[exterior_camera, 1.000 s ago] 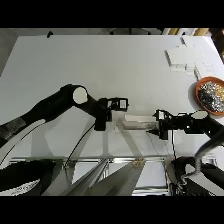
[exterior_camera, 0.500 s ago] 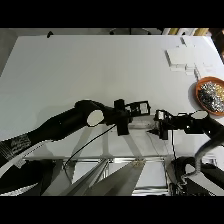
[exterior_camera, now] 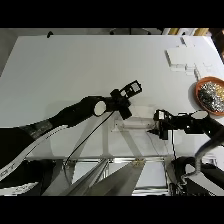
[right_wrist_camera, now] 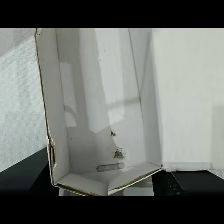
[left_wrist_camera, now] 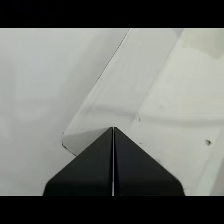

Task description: Fold the box and place the chain.

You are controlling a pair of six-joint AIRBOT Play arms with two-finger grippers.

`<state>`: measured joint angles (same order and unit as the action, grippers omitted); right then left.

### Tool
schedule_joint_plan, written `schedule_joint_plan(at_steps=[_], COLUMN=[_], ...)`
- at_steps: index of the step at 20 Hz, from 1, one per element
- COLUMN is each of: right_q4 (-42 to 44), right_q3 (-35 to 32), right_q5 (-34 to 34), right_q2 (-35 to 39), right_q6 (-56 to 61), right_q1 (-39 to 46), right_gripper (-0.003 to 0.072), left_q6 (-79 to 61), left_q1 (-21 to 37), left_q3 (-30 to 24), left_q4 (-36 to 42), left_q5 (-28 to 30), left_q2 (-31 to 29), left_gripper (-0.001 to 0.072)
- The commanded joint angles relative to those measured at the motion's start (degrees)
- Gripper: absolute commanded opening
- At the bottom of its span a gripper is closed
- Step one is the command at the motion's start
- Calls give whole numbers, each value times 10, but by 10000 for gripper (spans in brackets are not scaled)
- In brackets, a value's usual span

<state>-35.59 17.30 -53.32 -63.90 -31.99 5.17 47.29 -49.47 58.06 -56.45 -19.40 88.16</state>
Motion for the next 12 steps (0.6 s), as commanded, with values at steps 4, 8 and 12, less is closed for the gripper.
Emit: schedule_joint_plan(at_steps=[4,8,12], right_q4=[0,0,0], right_q3=[0,0,0], right_q5=[0,0,0], right_q2=[0,0,0], right_q6=[0,0,0], right_q1=[0,0,0], right_gripper=[458,458,458], left_q6=[3,4,5], left_q1=[16,12,13], left_q3=[3,3,-10], left_q4=[1,-79,-87], left_q5=[-43,-235,-318], left_q2=[0,-101,-108], left_gripper=[6,1,2])
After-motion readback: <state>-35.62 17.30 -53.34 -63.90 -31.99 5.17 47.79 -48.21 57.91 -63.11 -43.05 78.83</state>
